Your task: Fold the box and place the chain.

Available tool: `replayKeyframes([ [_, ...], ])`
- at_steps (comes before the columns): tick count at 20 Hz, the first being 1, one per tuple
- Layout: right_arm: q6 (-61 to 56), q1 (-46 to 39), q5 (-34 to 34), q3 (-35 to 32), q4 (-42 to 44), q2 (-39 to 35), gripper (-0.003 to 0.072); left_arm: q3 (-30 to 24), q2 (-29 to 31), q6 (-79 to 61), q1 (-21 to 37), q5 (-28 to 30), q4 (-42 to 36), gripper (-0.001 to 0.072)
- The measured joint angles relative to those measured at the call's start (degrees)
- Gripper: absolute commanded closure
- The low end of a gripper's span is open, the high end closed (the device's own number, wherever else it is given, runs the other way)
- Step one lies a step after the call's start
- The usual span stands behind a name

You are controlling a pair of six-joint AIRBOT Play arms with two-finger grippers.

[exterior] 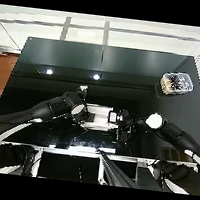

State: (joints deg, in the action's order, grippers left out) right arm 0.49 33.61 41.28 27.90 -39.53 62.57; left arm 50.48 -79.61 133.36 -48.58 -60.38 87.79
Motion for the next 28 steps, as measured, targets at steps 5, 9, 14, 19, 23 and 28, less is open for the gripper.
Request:
replayKeyframes([
  [5,-2.5,0.0,-0.8,0.0,-3.8,0.0,0.0314,0.0,0.0,-0.4,0.0,-0.1,-0.2,0.0677],
  [9,-3.3,0.0,-1.5,0.0,-4.3,0.0,0.0391,0.0,0.0,-0.5,0.0,-0.1,-0.2,0.0677],
  [14,-3.6,0.0,-2.6,0.0,0.0,0.6,0.0485,0.0,0.0,-0.5,0.0,-0.1,-0.2,0.0677],
  [19,-3.7,0.1,-3.3,0.0,5.0,2.3,0.0489,0.0,0.0,-0.5,0.0,-0.1,-0.2,0.0678],
  [23,-3.7,1.5,-5.2,0.0,7.9,3.9,0.0489,0.0,-0.1,-0.5,0.0,-0.2,-0.3,0.0678],
  [28,-3.6,4.0,-7.9,0.0,9.0,5.4,0.0231,0.0,-0.2,-0.6,0.0,-0.2,-0.9,0.0678],
])
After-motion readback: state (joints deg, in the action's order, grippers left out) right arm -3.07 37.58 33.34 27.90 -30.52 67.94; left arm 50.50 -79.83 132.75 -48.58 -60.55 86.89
